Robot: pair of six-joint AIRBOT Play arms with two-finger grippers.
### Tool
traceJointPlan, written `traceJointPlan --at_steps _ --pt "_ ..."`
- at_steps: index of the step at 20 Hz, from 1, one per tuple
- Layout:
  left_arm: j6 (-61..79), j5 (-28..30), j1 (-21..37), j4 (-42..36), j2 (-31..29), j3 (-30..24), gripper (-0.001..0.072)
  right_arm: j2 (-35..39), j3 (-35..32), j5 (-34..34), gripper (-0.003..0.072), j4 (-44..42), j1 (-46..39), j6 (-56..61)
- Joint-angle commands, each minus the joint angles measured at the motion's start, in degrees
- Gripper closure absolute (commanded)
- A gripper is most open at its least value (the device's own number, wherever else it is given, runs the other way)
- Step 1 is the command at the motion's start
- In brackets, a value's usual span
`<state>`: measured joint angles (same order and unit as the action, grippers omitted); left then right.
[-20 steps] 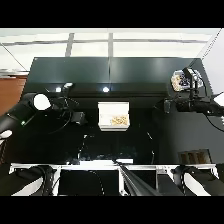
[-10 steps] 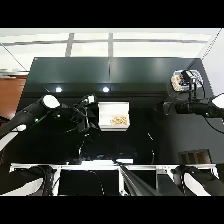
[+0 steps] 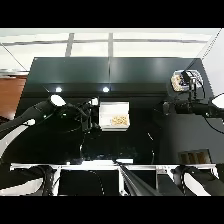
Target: Fold the box and place the chain.
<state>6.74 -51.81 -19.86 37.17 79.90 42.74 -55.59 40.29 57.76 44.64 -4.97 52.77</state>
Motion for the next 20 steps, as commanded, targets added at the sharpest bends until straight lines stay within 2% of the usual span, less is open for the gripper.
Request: traceJointPlan --at_steps 1,2,4,5,8,11,13,16,18,20 --pt "1.88 1.14 -1.46 -0.17 0.46 0.31 0.0085 0.02 -0.02 -0.07 -0.0016 0.00 0.09 -0.02" --pt "2.51 1.14 -1.95 -0.15 0.46 0.31 0.0113 0.02 -0.02 -0.17 -0.0015 -0.02 0.13 -0.04" --pt "2.51 1.33 -2.49 -0.15 0.46 0.31 0.0361 -0.07 -0.02 -1.51 -0.0016 -0.09 1.22 0.96" --pt "2.51 1.53 -2.58 -0.13 0.46 0.28 0.0380 -0.42 -0.02 -3.32 -0.0020 -0.31 2.67 4.68" --pt "2.49 1.73 -2.62 -0.15 0.44 0.28 0.0380 -3.87 1.25 -9.77 -0.0021 -6.56 9.92 9.05" --pt "2.49 1.70 -2.62 -0.15 0.44 0.28 0.0380 -13.33 9.77 -15.15 -0.0020 -9.03 18.05 9.62" --pt "2.49 1.73 -2.62 -0.15 0.44 0.28 0.0380 -20.48 15.19 -16.06 -0.0020 -8.48 21.57 8.11" --pt "2.49 1.70 -2.62 -0.15 0.44 0.28 0.0381 -24.57 16.72 -12.55 -0.0019 -7.65 25.00 -7.50" --pt "2.49 1.70 -2.62 -0.15 0.44 0.28 0.0380 -23.43 17.18 -4.66 -0.0020 -5.51 24.74 -20.96" --pt "2.49 1.90 -2.62 -0.15 0.44 0.28 0.0380 -21.27 17.66 1.33 -0.0019 -0.98 24.24 -28.46"
